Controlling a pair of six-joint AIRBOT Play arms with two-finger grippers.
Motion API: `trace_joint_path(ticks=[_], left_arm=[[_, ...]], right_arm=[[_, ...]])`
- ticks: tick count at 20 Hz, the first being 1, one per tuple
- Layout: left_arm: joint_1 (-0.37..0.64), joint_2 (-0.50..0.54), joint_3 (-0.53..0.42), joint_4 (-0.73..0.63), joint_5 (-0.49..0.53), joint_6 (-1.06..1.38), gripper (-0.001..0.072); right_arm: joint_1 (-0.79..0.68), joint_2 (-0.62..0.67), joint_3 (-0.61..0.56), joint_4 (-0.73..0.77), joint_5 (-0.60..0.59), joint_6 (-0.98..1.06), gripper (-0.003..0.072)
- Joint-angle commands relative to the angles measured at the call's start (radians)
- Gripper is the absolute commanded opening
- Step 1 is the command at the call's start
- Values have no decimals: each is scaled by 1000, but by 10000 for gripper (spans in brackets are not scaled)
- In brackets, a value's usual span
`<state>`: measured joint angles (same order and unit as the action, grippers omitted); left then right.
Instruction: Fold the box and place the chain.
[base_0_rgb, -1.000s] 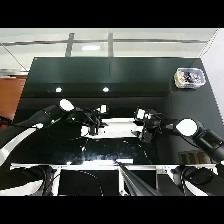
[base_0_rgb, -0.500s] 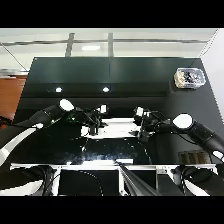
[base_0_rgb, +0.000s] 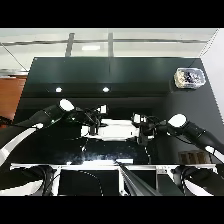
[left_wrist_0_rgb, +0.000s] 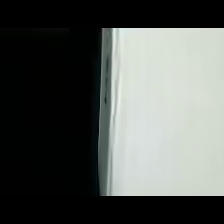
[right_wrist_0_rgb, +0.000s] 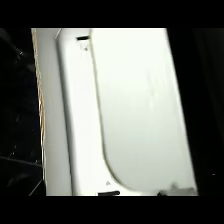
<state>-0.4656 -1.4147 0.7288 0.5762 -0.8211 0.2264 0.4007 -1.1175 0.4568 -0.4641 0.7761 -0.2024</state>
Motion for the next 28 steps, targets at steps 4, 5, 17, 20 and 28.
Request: trace_joint_path(ticks=[4, 5, 17, 20, 28], left_arm=[[0, 0, 0, 0, 2, -3, 27], [0, 0, 0, 0, 2, -3, 27], [0, 0, 0, 0, 2, -3, 28], [0, 0, 0, 0, 2, -3, 27], [0, 0, 0, 0, 2, -3, 27]], right_arm=[[13, -12, -23, -60, -23, -42, 716], [13, -16, -23, -61, -26, -42, 715], [14, -37, -20, -24, -73, -42, 716], [14, -36, -20, 19, -61, -77, 716], [29, -39, -19, 17, -93, -60, 715]])
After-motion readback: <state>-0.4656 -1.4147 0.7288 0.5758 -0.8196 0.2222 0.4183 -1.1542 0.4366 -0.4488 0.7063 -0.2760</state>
